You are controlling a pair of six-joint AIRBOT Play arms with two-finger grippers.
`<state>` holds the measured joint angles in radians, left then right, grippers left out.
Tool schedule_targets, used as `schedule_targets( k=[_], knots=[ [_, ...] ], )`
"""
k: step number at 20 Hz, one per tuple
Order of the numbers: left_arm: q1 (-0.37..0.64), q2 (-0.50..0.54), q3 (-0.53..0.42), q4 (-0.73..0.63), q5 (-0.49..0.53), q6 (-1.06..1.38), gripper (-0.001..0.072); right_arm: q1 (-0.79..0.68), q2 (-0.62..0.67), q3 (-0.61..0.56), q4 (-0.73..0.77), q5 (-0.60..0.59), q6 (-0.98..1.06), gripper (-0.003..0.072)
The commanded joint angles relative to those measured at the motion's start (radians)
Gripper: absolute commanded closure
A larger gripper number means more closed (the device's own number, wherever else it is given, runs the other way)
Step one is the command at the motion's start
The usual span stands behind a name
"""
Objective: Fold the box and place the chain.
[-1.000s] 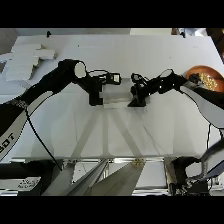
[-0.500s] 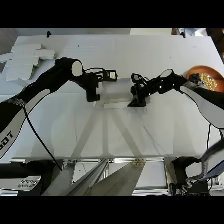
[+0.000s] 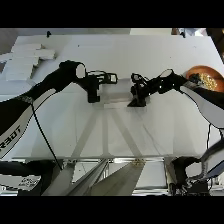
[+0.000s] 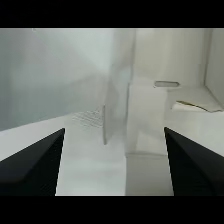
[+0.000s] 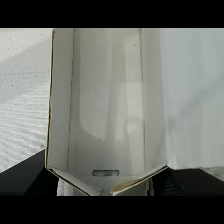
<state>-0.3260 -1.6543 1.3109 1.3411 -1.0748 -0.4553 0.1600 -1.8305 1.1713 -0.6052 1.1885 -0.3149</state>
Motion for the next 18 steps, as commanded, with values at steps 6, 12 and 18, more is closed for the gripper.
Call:
schedule_targets(
  k=[6,12,18],
  knots=[
    [0.0,-0.014,0.0,-0.098,-0.123,0.147,0.001,0.0,0.0,0.001,0.0,0.0,0.0,0.0164],
    [0.0,-0.014,0.0,-0.131,-0.15,0.165,0.0088,0.0,0.0,0.001,0.0,0.001,0.0,0.0164],
    [0.001,-0.014,0.0,-0.127,-0.16,0.159,0.0089,0.0,0.0,0.001,0.0,0.001,0.0,0.0164]
  ],
)
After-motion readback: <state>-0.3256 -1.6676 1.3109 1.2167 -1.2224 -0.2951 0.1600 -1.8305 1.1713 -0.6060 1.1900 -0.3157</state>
